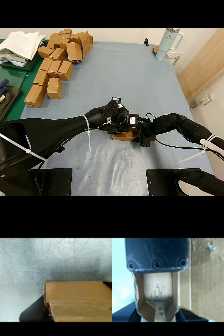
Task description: Fold the box.
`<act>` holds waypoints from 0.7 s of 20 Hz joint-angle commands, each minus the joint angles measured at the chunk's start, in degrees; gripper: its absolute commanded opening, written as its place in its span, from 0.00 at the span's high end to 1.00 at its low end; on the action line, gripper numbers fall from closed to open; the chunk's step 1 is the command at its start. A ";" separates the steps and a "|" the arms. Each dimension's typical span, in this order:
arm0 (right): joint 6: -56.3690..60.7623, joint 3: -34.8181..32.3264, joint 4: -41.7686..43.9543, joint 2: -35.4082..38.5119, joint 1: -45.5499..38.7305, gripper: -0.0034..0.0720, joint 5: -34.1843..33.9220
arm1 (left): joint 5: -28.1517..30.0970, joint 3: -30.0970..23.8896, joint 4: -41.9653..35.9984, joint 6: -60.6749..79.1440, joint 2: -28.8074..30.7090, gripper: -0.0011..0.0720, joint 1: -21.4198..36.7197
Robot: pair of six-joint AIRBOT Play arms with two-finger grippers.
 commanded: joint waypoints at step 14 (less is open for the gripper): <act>0.00 0.02 0.09 -0.04 0.04 0.27 0.00 | 3.32 0.04 3.06 -1.73 -0.39 0.50 -0.33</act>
